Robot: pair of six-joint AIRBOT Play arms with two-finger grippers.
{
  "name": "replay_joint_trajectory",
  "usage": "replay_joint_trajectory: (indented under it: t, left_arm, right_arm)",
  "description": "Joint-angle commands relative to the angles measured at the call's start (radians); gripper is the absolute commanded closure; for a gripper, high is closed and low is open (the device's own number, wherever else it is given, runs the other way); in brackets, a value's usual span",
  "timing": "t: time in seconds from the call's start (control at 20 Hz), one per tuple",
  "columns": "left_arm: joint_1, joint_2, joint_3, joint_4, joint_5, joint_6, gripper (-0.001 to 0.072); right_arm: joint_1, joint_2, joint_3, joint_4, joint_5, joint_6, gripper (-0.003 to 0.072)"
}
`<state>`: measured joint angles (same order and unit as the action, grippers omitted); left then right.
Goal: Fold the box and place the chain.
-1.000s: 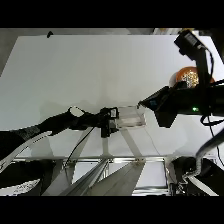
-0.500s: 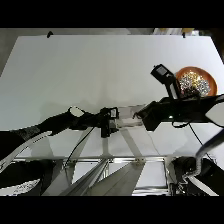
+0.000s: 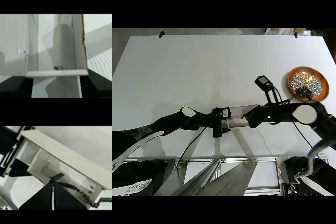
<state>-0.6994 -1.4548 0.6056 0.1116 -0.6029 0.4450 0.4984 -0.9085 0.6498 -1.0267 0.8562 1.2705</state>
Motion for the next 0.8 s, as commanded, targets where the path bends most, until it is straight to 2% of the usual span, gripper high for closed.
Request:
replay_joint_trajectory:
  t: [0.0, 0.05, 0.1, 0.15, 0.25, 0.3, 0.4, 0.45, 0.55, 0.75]
  left_arm:
    - [0.0, 0.0, 0.0, 0.0, 0.0, 0.0, 0.034]
    - [0.0, 0.0, 0.0, 0.0, 0.0, 0.0, 0.034]
    - [0.0, 0.0, 0.0, 0.0, 0.0, 0.0, 0.034]
    - [0.0, 0.0, 0.0, 0.0, 0.0, 0.0, 0.034]
    - [0.0, 0.0, 0.0, 0.0, 0.0, 0.0, 0.034]
    - [0.0, 0.0, 0.0, 0.0, 0.0, 0.0, 0.034]
    - [0.0, 0.0, 0.0, 0.0, 0.0, 0.0, 0.034]
    - [0.0, 0.0, 0.0, 0.0, 0.0, 0.0, 0.034]
    - [0.0, 0.0, 0.0, 0.0, 0.0, 0.0, 0.034]
    - [0.0, 0.0, 0.0, 0.0, 0.0, 0.0, 0.034]
  right_arm:
    - [0.001, -0.083, -0.011, 0.018, -0.01, -0.023, 0.0668]
    - [0.001, -0.077, -0.01, 0.011, -0.011, -0.024, 0.0616]
    - [0.001, -0.065, -0.006, 0.01, -0.008, -0.024, 0.0505]
    - [0.0, -0.048, 0.008, 0.009, 0.005, -0.024, 0.0447]
    - [0.0, -0.008, 0.065, -0.014, 0.058, -0.023, 0.0449]
    - [0.0, 0.01, 0.104, -0.042, 0.093, -0.022, 0.0476]
    - [-0.034, 0.038, 0.188, -0.099, 0.162, -0.01, 0.0612]
    - [-0.077, 0.043, 0.221, -0.102, 0.189, -0.01, 0.0642]
    - [-0.189, 0.043, 0.243, -0.11, 0.2, 0.014, 0.065]
    - [-0.398, 0.008, 0.241, -0.285, 0.205, 0.124, 0.0652]
